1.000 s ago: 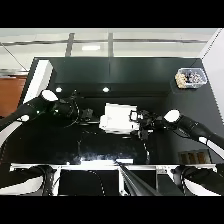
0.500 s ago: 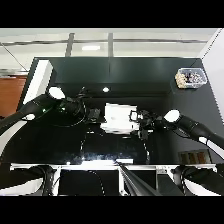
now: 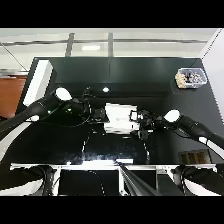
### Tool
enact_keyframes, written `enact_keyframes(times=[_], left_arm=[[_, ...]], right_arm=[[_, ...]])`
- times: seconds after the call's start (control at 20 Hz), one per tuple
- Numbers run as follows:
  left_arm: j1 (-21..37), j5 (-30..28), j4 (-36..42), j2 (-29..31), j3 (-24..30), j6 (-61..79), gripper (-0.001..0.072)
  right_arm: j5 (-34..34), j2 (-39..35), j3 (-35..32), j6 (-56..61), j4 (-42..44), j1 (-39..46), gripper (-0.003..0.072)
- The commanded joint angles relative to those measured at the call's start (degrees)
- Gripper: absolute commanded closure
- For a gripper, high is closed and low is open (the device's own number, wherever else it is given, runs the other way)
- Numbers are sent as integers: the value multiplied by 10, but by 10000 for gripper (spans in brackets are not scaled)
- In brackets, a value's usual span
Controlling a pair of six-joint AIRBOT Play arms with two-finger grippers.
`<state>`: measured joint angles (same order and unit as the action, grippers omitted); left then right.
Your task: Fold the box and place the chain.
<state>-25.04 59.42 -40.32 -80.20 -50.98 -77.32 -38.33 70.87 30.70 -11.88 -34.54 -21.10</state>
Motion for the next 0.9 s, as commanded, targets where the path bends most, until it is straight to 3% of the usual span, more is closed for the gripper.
enact_keyframes(times=[0.0,0.35,0.65,0.85], left_arm=[[-14,-7,-78,0,-19,-57,303],[-21,-7,-112,0,-39,-78,303],[-72,-25,-210,-1,-39,-186,304],[-98,-54,-214,-3,-39,-209,303]], right_arm=[[0,0,0,0,0,0,247],[0,0,0,0,0,0,247],[0,0,0,0,0,0,247],[0,0,0,0,0,0,247]])
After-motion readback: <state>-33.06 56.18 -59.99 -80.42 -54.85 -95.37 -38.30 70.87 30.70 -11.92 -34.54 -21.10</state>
